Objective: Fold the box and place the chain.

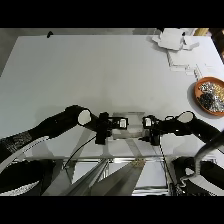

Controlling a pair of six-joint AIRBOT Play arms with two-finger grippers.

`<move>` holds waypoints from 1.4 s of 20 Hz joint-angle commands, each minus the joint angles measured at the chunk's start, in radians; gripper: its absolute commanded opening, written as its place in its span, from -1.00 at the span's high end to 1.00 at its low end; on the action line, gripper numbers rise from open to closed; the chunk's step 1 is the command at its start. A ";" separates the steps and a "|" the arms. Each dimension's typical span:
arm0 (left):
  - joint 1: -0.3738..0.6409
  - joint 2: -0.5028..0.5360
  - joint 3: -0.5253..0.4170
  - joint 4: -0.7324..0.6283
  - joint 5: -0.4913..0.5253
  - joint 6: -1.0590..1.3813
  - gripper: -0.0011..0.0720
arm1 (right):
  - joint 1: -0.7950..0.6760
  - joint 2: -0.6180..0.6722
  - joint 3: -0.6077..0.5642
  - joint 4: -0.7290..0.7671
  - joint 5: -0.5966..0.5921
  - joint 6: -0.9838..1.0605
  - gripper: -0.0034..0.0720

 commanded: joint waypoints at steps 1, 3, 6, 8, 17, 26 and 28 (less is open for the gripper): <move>-0.004 -0.005 0.000 -0.050 0.022 0.006 0.62 | -0.001 0.000 0.001 0.000 0.000 0.000 -0.17; -0.012 -0.012 0.000 -0.100 0.050 0.006 0.62 | -0.001 0.000 0.001 0.001 0.000 0.000 -0.17; -0.032 -0.040 0.000 -0.146 0.077 0.006 0.62 | -0.001 0.000 0.001 0.000 0.000 0.000 -0.17; -0.034 -0.053 0.000 -0.167 0.080 0.006 0.60 | -0.001 0.000 0.001 0.000 0.000 0.000 -0.17; -0.033 -0.037 0.000 -0.165 0.056 -0.045 -0.32 | -0.001 0.000 0.001 0.001 0.000 0.000 -0.17; 0.055 0.290 0.000 0.156 -0.132 -1.070 0.95 | -0.001 0.000 0.001 0.000 0.000 0.000 -0.17; 0.102 0.341 -0.005 0.246 -0.173 -1.307 0.95 | -0.001 0.000 0.001 0.001 0.000 0.000 -0.17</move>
